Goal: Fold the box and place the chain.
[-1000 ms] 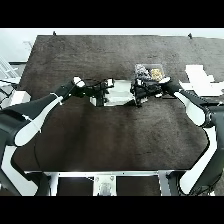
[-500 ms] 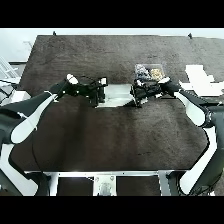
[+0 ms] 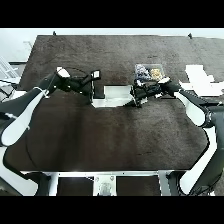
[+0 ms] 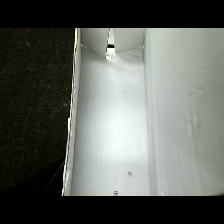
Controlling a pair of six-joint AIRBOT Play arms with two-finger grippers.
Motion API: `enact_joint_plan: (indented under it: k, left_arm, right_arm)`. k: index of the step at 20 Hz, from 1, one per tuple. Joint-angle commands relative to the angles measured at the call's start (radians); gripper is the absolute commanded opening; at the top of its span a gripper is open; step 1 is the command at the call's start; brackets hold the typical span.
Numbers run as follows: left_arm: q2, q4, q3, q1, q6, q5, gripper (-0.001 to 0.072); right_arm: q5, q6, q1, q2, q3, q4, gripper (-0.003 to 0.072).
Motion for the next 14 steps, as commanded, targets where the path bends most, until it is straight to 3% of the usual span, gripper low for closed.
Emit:
enact_joint_plan:
  k: [1,6,10,14]
  left_arm:
    - [0.103,0.041,0.005,0.002,-0.178,0.0,0.0019]
    - [0.23,0.235,-0.041,0.002,-0.588,0.135,0.0018]
    - [0.245,0.354,-0.058,0.003,-0.934,0.143,0.0018]
    - [0.246,0.355,-0.124,0.047,-1.129,0.211,0.0019]
  right_arm:
    - [-0.002,0.0,-0.001,0.0,0.0,0.0,0.0506]
    - [-0.003,0.0,-0.001,0.0,0.0,0.0,0.0506]
    - [-0.003,0.0,-0.001,0.0,0.0,0.0,0.0506]
    - [-0.003,0.0,-0.001,0.0,0.0,0.0,0.0506]
